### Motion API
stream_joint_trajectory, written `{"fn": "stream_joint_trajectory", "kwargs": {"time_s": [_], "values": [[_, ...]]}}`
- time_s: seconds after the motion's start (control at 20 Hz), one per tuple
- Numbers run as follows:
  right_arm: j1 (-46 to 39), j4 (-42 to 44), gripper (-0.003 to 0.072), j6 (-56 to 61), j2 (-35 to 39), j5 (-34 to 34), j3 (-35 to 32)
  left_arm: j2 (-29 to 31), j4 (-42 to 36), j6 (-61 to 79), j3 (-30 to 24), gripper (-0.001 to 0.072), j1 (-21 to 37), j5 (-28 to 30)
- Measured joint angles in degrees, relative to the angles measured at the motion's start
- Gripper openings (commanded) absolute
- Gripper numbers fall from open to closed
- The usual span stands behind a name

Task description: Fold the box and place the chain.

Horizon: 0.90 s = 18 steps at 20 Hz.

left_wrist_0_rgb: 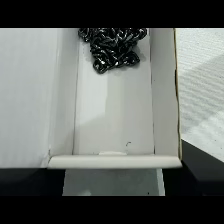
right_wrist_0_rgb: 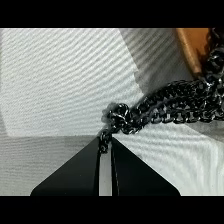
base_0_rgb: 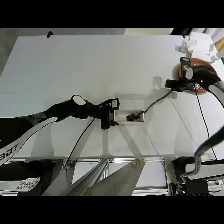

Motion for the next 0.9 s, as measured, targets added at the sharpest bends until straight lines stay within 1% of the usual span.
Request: {"fn": "stream_joint_trajectory", "kwargs": {"time_s": [0.2,0.25,0.3,0.4,0.65,0.9], "values": [[0.02,-1.22,0.0013,-1.44,0.37,-0.33,-0.04,0.00,0.02,0.00,0.00,0.0138,0.00,-0.02],[-0.07,-2.80,0.0013,-2.32,0.98,-0.96,-0.15,0.00,0.00,0.00,0.00,0.0138,0.00,-0.02],[-0.17,-3.13,0.0013,-2.89,1.92,0.57,-0.17,0.00,0.02,0.00,0.00,0.0138,0.00,-0.02],[0.00,-2.32,0.0013,-4.61,4.79,0.09,-0.04,0.00,0.00,0.00,0.00,0.0138,0.00,0.00],[1.18,-1.64,0.0013,-9.70,12.57,4.72,-0.11,0.00,0.00,0.00,0.00,0.0138,0.00,-0.02],[6.56,0.26,0.0013,-14.95,20.00,11.89,-0.07,0.00,0.00,0.00,0.00,0.0138,-0.11,-0.02]]}}
